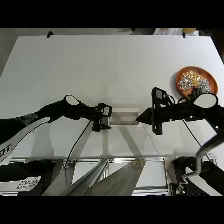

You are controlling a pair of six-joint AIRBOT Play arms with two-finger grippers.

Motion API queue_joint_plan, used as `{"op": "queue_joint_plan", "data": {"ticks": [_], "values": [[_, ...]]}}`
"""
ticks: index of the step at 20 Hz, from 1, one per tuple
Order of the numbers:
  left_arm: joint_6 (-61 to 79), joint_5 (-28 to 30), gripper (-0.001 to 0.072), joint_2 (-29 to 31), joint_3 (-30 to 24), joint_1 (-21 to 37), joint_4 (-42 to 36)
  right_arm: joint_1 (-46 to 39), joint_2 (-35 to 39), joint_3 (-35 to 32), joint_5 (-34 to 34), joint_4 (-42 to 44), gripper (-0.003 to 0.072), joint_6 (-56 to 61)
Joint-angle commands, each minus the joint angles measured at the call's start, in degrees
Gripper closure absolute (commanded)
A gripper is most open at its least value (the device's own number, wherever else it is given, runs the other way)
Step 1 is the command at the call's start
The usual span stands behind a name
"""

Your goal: Fold the box and place the chain.

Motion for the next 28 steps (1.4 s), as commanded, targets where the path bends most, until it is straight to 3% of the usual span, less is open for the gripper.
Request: {"op": "queue_joint_plan", "data": {"ticks": [1,3,6,14,21,24,28], "values": [[0.0,0.0,0.0457,0.0,0.0,0.0,0.0,4.8,-3.0,0.0,-15.7,1.9,0.0670,3.8],[0.0,0.0,0.0457,0.0,0.0,0.0,0.0,5.1,-5.1,0.0,-23.1,2.4,0.0670,8.8],[0.0,0.0,0.0457,0.0,0.0,0.0,0.0,5.1,-8.3,0.0,-27.8,1.8,0.0670,13.7],[0.0,0.0,0.0457,0.0,0.0,0.0,0.0,5.1,-13.9,0.0,-23.9,-3.1,0.0670,19.5],[0.0,0.0,0.0457,0.0,0.0,0.0,0.0,5.1,-7.5,0.1,-20.0,-3.7,0.0669,19.4],[0.0,0.0,0.0457,0.0,0.0,0.0,0.0,5.1,-1.9,0.1,-17.0,-10.7,0.0669,19.3],[0.0,0.0,0.0457,0.0,0.0,0.0,0.0,5.1,1.3,0.0,-9.4,-29.5,0.0670,15.5]]}}
